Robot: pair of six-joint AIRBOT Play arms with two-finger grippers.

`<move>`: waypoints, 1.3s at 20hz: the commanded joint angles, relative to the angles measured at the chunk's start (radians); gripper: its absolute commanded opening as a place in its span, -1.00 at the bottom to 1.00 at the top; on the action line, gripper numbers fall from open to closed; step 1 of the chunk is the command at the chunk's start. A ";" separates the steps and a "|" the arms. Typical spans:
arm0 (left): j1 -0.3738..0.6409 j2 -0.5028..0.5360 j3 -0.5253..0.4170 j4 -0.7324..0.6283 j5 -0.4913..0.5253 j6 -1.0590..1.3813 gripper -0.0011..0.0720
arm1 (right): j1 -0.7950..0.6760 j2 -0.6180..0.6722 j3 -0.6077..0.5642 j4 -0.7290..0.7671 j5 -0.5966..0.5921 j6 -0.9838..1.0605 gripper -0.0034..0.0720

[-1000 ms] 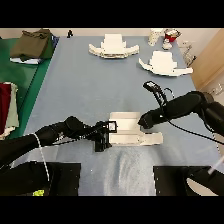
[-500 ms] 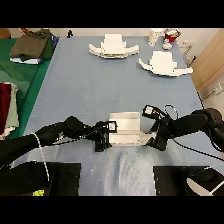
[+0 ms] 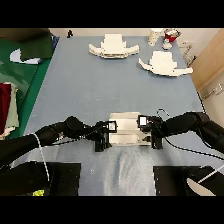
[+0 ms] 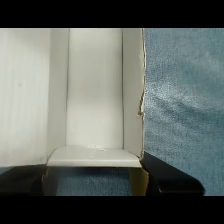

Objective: Fold the box.

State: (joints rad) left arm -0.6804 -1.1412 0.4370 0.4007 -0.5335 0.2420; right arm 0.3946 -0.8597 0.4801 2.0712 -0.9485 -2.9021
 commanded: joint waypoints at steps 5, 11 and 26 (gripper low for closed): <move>0.001 0.000 0.001 0.000 0.000 0.000 0.44 | 0.001 -0.027 -0.002 0.136 0.030 -0.085 -0.49; 0.001 0.000 0.001 0.000 0.000 0.000 0.44 | 0.049 -0.069 -0.002 0.148 0.055 -0.084 0.17; 0.001 0.000 0.001 0.000 0.000 0.000 0.44 | 0.056 0.013 0.069 -0.309 -0.103 0.597 0.06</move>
State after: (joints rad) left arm -0.6804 -1.1412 0.4370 0.4000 -0.5339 0.2417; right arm 0.4507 -0.8738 0.5205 1.9926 -0.9600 -2.6255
